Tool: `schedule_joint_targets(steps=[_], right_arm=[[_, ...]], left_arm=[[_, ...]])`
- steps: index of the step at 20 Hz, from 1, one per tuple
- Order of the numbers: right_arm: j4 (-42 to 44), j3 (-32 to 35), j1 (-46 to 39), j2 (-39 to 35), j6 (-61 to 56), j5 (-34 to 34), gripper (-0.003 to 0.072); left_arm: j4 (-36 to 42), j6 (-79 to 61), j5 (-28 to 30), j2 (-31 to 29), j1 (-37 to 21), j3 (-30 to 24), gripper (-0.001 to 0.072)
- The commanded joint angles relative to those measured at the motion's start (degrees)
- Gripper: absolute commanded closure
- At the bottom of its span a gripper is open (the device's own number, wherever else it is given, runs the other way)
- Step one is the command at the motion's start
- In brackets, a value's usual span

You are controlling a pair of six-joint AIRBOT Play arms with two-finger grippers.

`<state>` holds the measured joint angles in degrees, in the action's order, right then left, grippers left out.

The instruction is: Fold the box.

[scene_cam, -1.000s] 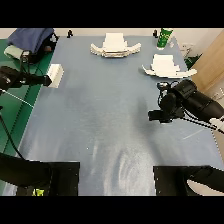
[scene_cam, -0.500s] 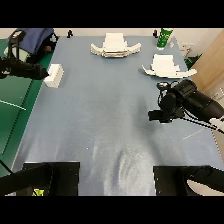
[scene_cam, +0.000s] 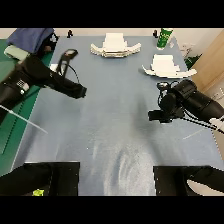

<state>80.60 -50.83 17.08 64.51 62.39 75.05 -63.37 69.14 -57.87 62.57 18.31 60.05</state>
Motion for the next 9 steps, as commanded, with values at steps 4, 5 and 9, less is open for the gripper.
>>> schedule_joint_targets(steps=[4, 5, 9], right_arm=[[0.00, -0.04, 0.02, 0.04, 0.00, 0.00, 0.0681], [0.02, -0.04, 0.02, 0.04, 0.00, 0.00, 0.0681], [0.00, -0.04, 0.02, 0.04, 0.00, 0.00, 0.0681]], left_arm=[[-6.05, 9.75, 10.99, -2.25, 9.94, -9.81, 0.0697], [-6.05, 9.77, 11.02, -2.27, 9.94, -9.81, 0.0697], [-6.05, 9.75, 10.99, -2.25, 9.94, -9.81, 0.0696]])
